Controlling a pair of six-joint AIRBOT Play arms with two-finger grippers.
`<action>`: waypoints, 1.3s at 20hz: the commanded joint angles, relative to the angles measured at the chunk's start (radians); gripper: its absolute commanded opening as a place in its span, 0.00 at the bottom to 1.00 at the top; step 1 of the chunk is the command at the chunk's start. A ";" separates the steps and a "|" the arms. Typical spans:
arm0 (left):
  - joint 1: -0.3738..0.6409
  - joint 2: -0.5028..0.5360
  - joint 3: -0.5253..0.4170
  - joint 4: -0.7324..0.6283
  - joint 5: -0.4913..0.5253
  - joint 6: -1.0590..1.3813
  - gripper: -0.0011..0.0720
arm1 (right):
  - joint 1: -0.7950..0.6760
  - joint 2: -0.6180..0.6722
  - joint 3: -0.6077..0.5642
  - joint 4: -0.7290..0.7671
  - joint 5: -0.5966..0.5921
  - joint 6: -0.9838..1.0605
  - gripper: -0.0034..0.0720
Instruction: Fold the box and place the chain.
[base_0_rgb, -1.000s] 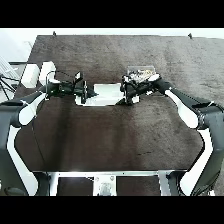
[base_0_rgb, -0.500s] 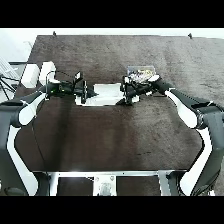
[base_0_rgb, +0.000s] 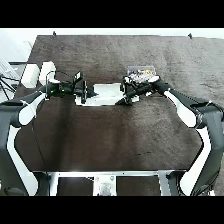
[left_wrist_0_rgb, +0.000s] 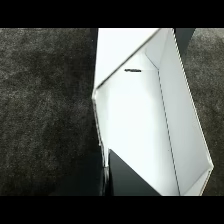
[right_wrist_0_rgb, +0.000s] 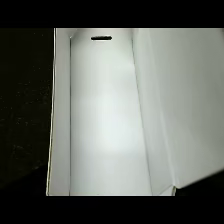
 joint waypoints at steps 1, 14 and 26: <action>0.000 0.000 0.001 0.001 0.000 0.000 0.04 | -0.001 -0.003 0.000 -0.001 -0.001 0.000 0.89; 0.000 0.000 0.001 0.000 0.000 0.000 0.04 | -0.001 -0.003 0.000 -0.002 -0.001 -0.004 0.81; 0.000 0.000 0.001 0.000 0.000 0.000 0.04 | 0.000 -0.003 0.000 -0.001 -0.001 -0.004 0.81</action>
